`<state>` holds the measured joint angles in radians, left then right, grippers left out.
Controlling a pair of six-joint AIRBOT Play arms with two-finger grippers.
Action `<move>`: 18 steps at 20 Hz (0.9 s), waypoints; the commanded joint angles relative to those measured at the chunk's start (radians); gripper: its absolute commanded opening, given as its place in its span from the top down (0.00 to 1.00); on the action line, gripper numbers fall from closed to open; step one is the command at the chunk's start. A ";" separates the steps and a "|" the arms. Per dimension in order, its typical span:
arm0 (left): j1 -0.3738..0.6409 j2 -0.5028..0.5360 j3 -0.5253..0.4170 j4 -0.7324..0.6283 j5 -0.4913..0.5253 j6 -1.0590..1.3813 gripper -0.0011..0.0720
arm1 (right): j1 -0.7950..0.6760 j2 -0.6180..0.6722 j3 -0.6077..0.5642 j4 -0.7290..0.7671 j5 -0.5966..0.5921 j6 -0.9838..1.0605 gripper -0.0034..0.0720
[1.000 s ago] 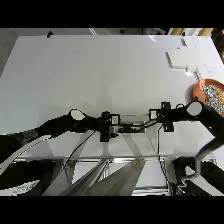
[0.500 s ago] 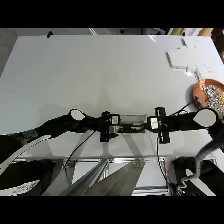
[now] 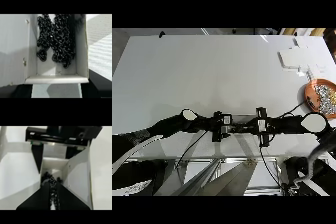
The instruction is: Fold the box and place the chain.
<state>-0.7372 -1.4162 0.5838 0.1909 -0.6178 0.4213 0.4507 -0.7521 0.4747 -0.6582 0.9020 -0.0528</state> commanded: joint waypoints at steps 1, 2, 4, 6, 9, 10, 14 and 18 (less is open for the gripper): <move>0.000 0.000 0.000 0.000 0.000 0.000 0.51 | 0.053 -0.002 0.000 0.027 -0.122 0.001 0.93; 0.000 0.000 0.000 0.000 0.000 0.000 0.51 | 0.053 -0.007 0.000 0.018 -0.127 0.001 0.92; 0.000 0.000 0.000 0.000 0.000 0.000 0.51 | 0.053 -0.011 0.000 -0.063 -0.133 0.005 0.81; 0.000 0.000 0.000 0.000 0.000 0.000 0.51 | 0.053 0.012 0.002 -0.136 -0.124 0.048 0.77; 0.000 0.000 0.000 0.000 0.000 0.000 0.51 | 0.002 0.096 0.002 -0.276 -0.091 0.083 0.77; 0.000 0.000 0.000 0.000 0.000 0.000 0.51 | -0.052 0.117 0.002 -0.329 -0.058 0.083 0.77; 0.000 0.000 0.000 0.000 0.000 0.000 0.51 | -0.308 0.094 0.000 -0.507 0.060 0.083 0.78; 0.000 0.000 0.000 0.000 0.000 0.000 0.51 | -0.365 -0.043 -0.014 -0.528 0.013 0.062 0.78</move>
<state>-0.7372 -1.4162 0.5838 0.1913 -0.6182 0.4217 0.1436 -0.7219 0.4671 -1.1275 0.9157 0.0261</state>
